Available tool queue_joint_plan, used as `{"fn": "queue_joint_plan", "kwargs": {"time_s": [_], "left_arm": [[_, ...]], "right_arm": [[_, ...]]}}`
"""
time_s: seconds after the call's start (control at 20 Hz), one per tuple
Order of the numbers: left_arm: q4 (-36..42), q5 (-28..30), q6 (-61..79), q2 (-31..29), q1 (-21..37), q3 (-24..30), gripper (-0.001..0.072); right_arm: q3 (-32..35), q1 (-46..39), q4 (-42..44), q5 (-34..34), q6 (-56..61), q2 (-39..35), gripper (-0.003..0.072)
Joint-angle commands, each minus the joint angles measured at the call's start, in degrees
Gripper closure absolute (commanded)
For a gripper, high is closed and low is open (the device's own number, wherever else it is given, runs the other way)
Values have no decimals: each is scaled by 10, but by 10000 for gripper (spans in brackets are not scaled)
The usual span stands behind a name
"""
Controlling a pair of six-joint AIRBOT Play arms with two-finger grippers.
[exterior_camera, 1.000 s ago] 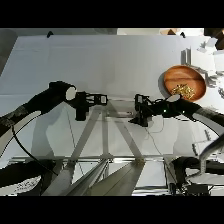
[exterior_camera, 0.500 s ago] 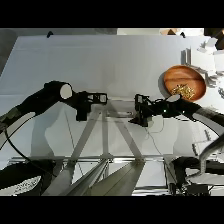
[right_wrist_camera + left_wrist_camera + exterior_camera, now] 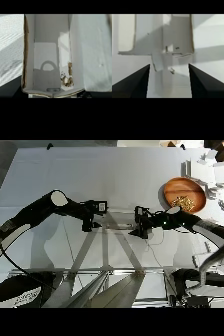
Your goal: Fold the box and place the chain.
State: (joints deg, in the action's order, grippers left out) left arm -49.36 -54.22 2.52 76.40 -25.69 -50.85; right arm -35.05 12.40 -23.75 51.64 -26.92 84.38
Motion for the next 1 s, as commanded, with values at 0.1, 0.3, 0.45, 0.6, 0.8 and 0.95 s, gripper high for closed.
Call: {"fn": "queue_joint_plan", "kwargs": {"time_s": [0.1, 0.3, 0.45, 0.6, 0.8, 0.95], "left_arm": [[8, 34, 54, 26, 1, 0, 176], [9, 71, 54, 64, 1, 1, 175], [9, 64, 54, 70, 1, 1, 176], [9, 39, 54, 70, 1, 0, 176], [9, 2, 54, 70, 1, 0, 186], [10, -16, 54, 70, 1, 1, 216]], "right_arm": [[-1, 0, 0, 0, 0, 0, 168], [-1, 0, 0, 0, 0, 0, 168], [-1, 0, 0, 0, 0, 0, 168], [-1, 0, 0, 0, 0, 0, 168], [-1, 0, 0, 0, 0, 0, 168], [-1, 0, 0, 0, 0, 0, 168]]}}
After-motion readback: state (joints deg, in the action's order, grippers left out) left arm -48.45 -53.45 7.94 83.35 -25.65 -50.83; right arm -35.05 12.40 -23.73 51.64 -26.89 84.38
